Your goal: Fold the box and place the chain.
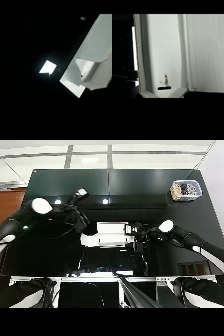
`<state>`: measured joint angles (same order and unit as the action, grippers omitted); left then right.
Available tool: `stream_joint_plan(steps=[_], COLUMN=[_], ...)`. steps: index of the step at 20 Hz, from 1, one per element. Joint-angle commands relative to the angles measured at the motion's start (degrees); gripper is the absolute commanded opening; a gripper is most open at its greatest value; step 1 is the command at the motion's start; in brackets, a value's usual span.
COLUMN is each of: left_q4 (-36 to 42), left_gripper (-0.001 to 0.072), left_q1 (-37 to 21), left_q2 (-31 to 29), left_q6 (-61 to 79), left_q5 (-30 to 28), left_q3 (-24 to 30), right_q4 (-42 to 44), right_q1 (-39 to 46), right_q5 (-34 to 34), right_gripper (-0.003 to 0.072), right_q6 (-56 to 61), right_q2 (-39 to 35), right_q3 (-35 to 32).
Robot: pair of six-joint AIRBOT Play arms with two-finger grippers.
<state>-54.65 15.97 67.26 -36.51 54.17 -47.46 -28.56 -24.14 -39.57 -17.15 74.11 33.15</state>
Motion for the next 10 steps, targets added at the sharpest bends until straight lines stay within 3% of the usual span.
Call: stream_joint_plan(steps=[1,2,3,4,5,10], left_q4=[3.8,4.3,4.4,4.3,4.3,4.5], left_gripper=[0.0025,0.0029,0.0189,0.0606,0.0709,0.0708], left_q1=[-5.1,-4.9,-4.3,-3.5,-2.7,2.8], left_q2=[-5.6,-5.9,-5.9,-5.9,-5.9,-5.5], left_q6=[7.6,10.0,11.7,14.0,15.0,41.5], left_q5=[9.9,11.7,11.6,8.8,5.9,1.4], left_q3=[3.6,5.3,7.2,9.0,10.7,12.6], right_q4=[0.0,0.0,0.0,0.0,0.0,0.0], right_q1=[0.0,0.0,0.0,0.0,0.0,0.0], right_q5=[0.0,0.0,0.0,0.0,0.0,0.0], right_gripper=[0.0128,0.0128,0.0128,0.0128,0.0128,0.0128], right_q6=[0.0,0.0,0.0,0.0,0.0,0.0], right_q2=[0.0,0.0,0.0,0.0,0.0,0.0], right_q3=[0.1,0.1,0.1,0.1,0.1,0.1])
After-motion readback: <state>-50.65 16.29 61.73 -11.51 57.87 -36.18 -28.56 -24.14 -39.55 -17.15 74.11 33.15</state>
